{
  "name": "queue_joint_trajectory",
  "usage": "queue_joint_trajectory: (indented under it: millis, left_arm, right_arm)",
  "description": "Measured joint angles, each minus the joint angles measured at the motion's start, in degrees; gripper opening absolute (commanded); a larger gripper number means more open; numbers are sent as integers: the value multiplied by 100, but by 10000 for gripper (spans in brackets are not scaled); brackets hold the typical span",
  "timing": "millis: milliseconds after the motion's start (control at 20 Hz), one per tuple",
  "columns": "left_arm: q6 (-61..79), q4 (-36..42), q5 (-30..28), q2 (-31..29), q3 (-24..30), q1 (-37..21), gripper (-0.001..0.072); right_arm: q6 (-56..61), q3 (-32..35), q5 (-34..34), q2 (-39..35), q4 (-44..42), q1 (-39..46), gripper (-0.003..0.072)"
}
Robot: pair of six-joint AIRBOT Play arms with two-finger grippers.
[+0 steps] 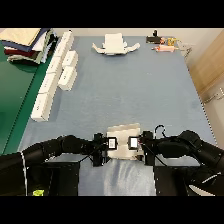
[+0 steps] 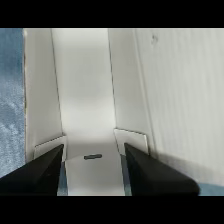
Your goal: Fold the box.
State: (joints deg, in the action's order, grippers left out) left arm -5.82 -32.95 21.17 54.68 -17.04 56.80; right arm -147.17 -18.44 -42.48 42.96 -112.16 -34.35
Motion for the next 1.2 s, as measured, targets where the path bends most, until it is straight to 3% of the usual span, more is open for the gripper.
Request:
queue_joint_trajectory:
  millis: [50,150,200,400,600,700,900,1200]
  left_arm:
    - [2,0,-2,0,0,0,457]
    - [7,-2,-2,0,0,0,457]
    - [7,-2,-2,0,0,0,457]
    - [7,-2,-4,0,0,0,457]
    - [7,-2,-2,0,0,0,457]
    - [4,-2,-2,0,0,0,457]
    - [4,-2,-2,0,0,0,457]
    - [2,0,-2,0,0,0,457]
  right_arm:
    - [164,-9,-59,4,20,-4,185]
    - [640,-94,-391,-70,262,2,37]
    - [1008,-164,-566,-114,409,-7,5]
    - [3045,-627,-1617,-363,1541,4,5]
    - [6325,-1115,-3060,-527,3368,105,5]
    - [7536,-1169,-3602,-549,3748,326,5]
    - [8546,-866,-3587,-428,3346,767,5]
    - [8037,-450,-2284,-149,1598,935,5]
